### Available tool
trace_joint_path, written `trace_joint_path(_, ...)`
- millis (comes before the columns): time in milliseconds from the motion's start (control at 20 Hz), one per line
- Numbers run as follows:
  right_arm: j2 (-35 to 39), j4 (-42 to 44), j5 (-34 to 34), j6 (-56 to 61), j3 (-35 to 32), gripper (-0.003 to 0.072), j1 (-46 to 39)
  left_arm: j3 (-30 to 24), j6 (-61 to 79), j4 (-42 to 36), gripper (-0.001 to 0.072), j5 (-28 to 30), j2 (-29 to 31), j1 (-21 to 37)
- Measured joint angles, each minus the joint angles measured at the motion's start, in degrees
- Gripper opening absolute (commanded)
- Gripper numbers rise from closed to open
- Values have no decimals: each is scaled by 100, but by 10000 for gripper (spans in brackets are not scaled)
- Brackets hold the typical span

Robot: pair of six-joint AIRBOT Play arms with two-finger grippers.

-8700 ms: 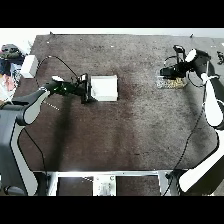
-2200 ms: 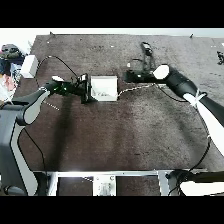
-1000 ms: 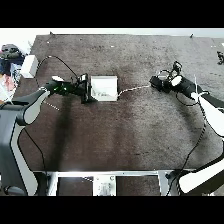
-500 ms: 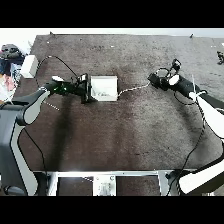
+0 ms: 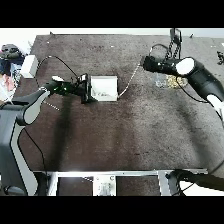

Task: Fold the box and place the chain.

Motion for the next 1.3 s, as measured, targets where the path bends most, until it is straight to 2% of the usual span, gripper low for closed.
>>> trace_joint_path(250,588,0,-424,-98,63,8,796,0,-2,0,351,0,0,0)
trace_joint_path(650,702,-4,-826,-306,490,8,1617,0,-2,0,351,0,0,0)
trace_joint_path(850,417,7,-887,-317,533,8,1910,0,0,0,351,-2,0,0)
trace_joint_path(1200,-787,17,-396,-291,538,10,2059,0,0,0,351,-2,0,0)
trace_joint_path(1250,-964,11,-297,-289,538,94,2057,0,-2,0,351,-2,0,0)
trace_joint_path(1300,-1113,0,-243,-286,538,370,2052,0,-2,0,351,0,0,0)
